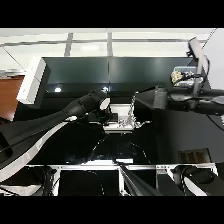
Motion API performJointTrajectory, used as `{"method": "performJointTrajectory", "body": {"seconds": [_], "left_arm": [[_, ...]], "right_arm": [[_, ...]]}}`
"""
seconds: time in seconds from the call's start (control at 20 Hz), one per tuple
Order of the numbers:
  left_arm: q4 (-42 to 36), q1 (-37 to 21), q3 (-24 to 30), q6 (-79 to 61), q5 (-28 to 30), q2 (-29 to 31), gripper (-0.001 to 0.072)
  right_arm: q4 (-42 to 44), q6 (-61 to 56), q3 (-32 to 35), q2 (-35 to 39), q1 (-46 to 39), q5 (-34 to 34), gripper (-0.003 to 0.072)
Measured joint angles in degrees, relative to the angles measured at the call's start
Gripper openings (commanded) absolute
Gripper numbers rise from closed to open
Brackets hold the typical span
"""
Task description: Fold the box and place the chain.
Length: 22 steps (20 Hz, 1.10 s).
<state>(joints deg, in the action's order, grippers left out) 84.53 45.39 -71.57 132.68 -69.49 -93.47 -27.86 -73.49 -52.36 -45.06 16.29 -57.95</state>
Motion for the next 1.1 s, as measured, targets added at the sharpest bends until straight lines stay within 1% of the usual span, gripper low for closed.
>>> {"method": "performJointTrajectory", "body": {"seconds": [0.15, 0.4, 0.45, 0.5, 0.55, 0.7, 0.8, 0.9, 1.0, 1.1], "left_arm": [[0.0, 0.0, 0.0, 0.0, 0.0, 0.0, 0.0034], [0.0, 0.0, 0.0, 0.0, -0.1, 0.0, 0.0034], [0.0, 0.0, 0.0, 0.0, -0.1, 0.0, 0.0034], [0.0, 0.0, 0.0, 0.0, -0.1, 0.0, 0.0034], [0.0, 0.0, 0.0, 0.0, -0.1, 0.0, 0.0034], [0.0, 0.0, 0.0, 0.0, -0.1, 0.0, 0.0034], [0.0, 0.0, 0.0, 0.0, -0.1, 0.0, 0.0034], [0.0, 0.0, 0.0, 0.0, -0.2, 0.0, 0.0034], [0.0, 0.0, 0.0, 0.0, -0.2, 0.0, 0.0034], [0.0, 0.0, 0.0, 0.0, -0.2, 0.0, 0.0034]], "right_arm": [[0.0, 0.2, 0.0, -2.1, 2.6, 1.2, 0.0029], [-1.6, 0.3, 0.2, -5.6, 3.8, 1.7, 0.0029], [-2.0, 0.3, 0.5, -6.1, 3.9, 1.7, 0.0042], [-2.2, 0.3, 0.8, -6.6, 4.0, 1.6, 0.0229], [-2.5, 0.2, 1.0, -6.9, 4.0, 1.6, 0.0295], [-5.0, -0.9, 1.4, -7.4, 2.2, 0.3, 0.0296], [-8.2, -1.5, 1.6, -7.2, -1.7, -2.3, 0.0270], [-13.9, -1.5, 2.2, -6.2, -6.5, -4.9, 0.0270], [-20.1, 0.4, 5.2, -4.6, -10.6, -5.2, 0.0286], [-23.8, 4.5, 10.6, -3.4, -13.2, -2.6, 0.0679]]}}
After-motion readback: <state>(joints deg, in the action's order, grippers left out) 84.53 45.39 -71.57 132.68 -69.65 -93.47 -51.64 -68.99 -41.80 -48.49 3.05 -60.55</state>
